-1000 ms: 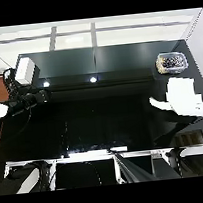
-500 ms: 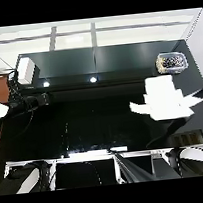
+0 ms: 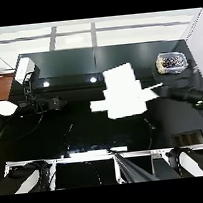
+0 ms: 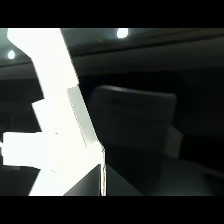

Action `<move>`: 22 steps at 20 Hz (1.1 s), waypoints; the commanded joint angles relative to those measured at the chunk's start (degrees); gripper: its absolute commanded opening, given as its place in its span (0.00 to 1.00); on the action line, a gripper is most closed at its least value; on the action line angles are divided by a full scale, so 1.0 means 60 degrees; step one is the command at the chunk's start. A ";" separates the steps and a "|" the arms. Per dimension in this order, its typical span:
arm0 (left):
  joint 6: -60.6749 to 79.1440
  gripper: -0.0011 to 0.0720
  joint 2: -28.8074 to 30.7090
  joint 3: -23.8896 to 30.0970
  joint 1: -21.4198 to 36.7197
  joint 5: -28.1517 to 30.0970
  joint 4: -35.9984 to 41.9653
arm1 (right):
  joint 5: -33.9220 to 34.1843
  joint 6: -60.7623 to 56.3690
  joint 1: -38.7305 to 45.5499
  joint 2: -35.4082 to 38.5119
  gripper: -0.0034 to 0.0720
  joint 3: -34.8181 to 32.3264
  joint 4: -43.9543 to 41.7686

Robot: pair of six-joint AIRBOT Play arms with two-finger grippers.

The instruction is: Fold the box and place the chain.

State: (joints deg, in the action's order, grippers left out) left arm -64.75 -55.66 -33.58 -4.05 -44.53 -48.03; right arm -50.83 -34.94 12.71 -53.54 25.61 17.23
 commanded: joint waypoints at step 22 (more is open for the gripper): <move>0.4823 0.55 -0.7504 -0.5322 -0.1086 -0.6892 0.2113 | 0.4801 -0.0208 -0.6007 0.0521 0.06 -0.1177 -0.2087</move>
State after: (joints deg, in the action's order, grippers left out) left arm -38.50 -99.50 -63.09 -10.52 -82.91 -33.01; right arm -22.11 -36.18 -23.24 -50.48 18.57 4.75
